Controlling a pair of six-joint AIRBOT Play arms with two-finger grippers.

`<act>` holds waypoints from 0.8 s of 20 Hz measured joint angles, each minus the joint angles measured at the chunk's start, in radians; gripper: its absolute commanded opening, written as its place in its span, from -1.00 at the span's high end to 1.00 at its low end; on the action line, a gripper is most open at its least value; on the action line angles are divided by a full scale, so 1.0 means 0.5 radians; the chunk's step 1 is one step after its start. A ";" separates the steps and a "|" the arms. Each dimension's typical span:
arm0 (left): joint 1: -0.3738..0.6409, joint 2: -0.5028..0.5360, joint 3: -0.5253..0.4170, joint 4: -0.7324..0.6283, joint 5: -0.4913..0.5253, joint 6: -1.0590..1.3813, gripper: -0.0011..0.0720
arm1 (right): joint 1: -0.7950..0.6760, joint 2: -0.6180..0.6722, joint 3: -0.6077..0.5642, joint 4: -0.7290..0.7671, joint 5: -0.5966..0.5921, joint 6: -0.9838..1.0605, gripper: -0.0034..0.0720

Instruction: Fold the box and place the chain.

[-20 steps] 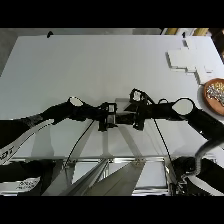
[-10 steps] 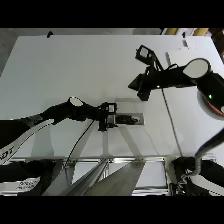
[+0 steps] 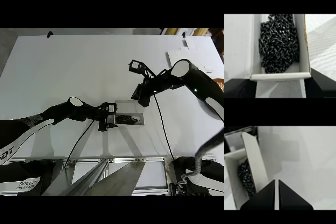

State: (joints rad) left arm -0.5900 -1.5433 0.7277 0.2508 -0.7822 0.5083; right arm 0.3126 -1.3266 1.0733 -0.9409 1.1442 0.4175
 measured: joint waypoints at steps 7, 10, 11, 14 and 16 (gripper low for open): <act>0.000 0.000 0.000 0.000 -0.001 0.000 0.60 | 0.123 0.216 -0.112 -0.117 0.099 -0.103 0.22; 0.000 0.000 0.000 0.000 -0.001 0.000 0.60 | 0.137 0.336 -0.260 -0.156 0.050 -0.113 0.11; 0.000 0.000 0.000 0.000 0.000 0.000 0.60 | 0.139 0.378 -0.304 -0.166 0.034 -0.116 0.11; 0.000 0.000 0.000 0.000 -0.001 0.000 0.60 | 0.143 0.517 -0.429 -0.184 -0.023 -0.121 0.11; 0.000 0.000 0.000 0.000 -0.001 0.000 0.60 | 0.143 0.592 -0.496 -0.191 -0.044 -0.126 0.11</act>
